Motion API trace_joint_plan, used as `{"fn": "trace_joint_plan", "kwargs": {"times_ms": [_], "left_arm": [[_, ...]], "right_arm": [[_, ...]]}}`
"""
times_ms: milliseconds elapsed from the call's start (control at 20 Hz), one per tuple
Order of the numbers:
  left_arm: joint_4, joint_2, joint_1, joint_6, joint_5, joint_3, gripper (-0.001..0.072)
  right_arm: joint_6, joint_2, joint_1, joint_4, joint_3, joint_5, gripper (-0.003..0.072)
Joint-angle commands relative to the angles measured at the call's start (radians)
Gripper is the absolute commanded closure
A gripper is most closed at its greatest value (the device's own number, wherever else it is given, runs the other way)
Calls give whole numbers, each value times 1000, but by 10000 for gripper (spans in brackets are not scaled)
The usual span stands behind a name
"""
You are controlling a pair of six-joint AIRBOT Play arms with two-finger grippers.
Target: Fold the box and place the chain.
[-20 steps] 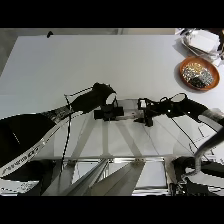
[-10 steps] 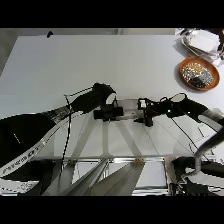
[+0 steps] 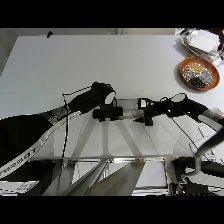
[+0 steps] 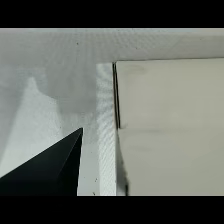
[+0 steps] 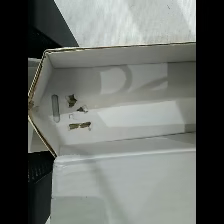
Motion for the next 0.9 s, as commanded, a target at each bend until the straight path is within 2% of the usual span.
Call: {"fn": "trace_joint_plan", "kwargs": {"times_ms": [0, 50, 100, 150, 250, 300, 350, 850], "left_arm": [[0, 2, 0, 3, 0, 0, 284], [0, 2, -1, 3, 0, 0, 351], [1, 2, -3, 3, 0, 0, 478], [2, 2, -6, 3, 1, 0, 574], [4, 2, -9, 3, 1, 0, 589], [4, 2, -10, 3, 1, 0, 620], [4, 2, -11, 3, 1, 0, 706], [13, 3, -19, 5, 3, 0, 696]], "right_arm": [[-1, 0, 0, -1, 0, 1, 251], [-1, 0, 0, -1, 0, 1, 251], [-1, 0, 0, -1, 0, 1, 251], [-1, 0, 0, -1, 0, 1, 251], [-1, 0, 0, -1, 0, 1, 251], [-1, 0, 0, -1, 0, 1, 251], [-1, 0, 0, -1, 0, 1, 251], [-1, 0, 0, -1, 0, 1, 251]]}}
